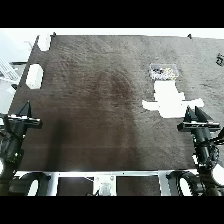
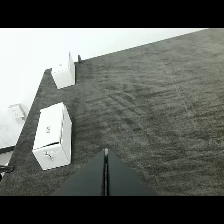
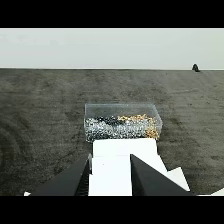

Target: Fold the box and place the chain.

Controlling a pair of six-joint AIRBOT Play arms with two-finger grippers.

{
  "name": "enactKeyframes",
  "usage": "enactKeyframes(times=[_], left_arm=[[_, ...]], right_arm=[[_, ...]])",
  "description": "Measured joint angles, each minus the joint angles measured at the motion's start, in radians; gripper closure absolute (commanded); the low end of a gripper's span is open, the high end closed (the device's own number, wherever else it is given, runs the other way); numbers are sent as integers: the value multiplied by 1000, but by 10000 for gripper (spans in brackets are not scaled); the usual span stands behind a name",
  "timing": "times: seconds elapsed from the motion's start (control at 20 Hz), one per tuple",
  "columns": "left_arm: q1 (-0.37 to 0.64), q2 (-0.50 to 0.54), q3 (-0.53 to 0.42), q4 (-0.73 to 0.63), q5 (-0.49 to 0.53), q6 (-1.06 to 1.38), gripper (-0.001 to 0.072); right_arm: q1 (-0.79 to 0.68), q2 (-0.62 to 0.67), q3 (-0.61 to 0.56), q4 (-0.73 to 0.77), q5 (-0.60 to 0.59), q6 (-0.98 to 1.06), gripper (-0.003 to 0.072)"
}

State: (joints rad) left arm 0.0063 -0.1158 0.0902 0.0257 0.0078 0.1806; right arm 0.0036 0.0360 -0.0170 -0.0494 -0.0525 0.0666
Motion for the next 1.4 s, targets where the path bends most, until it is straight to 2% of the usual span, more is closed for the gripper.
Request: enactKeyframes(times=[0.5, 0.65, 0.8, 0.95, 1.1, 1.25, 1.3, 1.35, 1.4], left_arm=[[0, 0, 0, 0, 0, 0, 687], [0, 0, 0, 0, 0, 0, 687], [0, 0, 0, 0, 0, 0, 687], [0, 0, 0, 0, 0, 0, 687], [0, 0, 0, 0, 0, 0, 687], [0, 0, 0, 0, 0, 0, 687], [0, 0, 0, 0, 0, 0, 687], [0, 0, 0, 0, 0, 0, 687], [0, 0, 0, 0, 0, 0, 687]], right_arm=[[0, 0, 13, -14, -1, 0, 382], [-1, -21, 62, -52, -57, 0, 383], [-22, -130, 146, -94, -103, 0, 383], [-89, -333, 265, -128, -79, -1, 382], [-224, -597, 423, -195, 105, 0, 383], [-433, -875, 613, -344, 501, 101, 380], [-507, -959, 669, -388, 627, 147, 338], [-574, -1022, 712, -413, 725, 187, 252], [-637, -1070, 744, -432, 807, 221, 244]])
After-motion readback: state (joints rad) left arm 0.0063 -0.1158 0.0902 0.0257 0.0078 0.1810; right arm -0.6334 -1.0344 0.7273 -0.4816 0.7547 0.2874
